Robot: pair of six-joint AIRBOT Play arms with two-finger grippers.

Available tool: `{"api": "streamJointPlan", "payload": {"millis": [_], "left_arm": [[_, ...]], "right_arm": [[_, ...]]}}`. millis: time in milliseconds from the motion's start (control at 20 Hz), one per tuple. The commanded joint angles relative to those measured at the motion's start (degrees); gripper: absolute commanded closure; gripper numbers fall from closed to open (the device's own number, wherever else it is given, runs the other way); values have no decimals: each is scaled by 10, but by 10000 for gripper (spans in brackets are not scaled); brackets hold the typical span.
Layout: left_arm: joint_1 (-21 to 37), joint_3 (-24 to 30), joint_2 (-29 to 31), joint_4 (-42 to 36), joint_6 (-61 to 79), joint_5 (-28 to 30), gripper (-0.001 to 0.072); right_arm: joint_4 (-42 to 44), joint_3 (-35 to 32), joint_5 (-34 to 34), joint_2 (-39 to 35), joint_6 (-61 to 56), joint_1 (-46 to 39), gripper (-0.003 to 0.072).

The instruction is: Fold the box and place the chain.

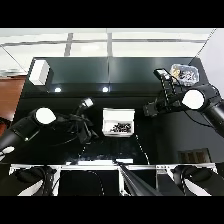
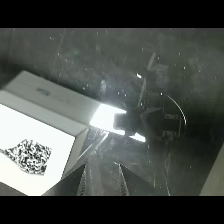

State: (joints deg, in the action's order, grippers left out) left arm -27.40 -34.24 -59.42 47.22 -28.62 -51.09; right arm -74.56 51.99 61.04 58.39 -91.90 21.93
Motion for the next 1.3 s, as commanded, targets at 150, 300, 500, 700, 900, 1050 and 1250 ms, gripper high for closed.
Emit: {"api": "streamJointPlan", "payload": {"millis": [150, 300, 500, 700, 900, 1050, 1250], "left_arm": [[-43, 0, -27, 32, 193, 39, -5], [-18, -4, -61, 26, 217, 40, -5], [-14, -25, -105, -47, 281, 41, -5], [-14, -39, -143, -54, 323, 42, -5], [-14, -44, -160, -55, 323, 43, -5], [-14, -44, -160, -55, 323, 60, -5], [-14, -48, -161, -56, 341, 55, -5]], "right_arm": [[3, 0, -11, 0, 0, 0, 431], [9, 0, -20, 0, 0, 0, 431], [11, 0, -23, 0, 0, 0, 431], [11, 0, -26, 0, 0, 0, 431], [11, 0, -31, 0, 0, 0, 432], [18, 0, -34, 0, 0, 0, 431], [21, 0, -41, 0, 0, 0, 431]]}}
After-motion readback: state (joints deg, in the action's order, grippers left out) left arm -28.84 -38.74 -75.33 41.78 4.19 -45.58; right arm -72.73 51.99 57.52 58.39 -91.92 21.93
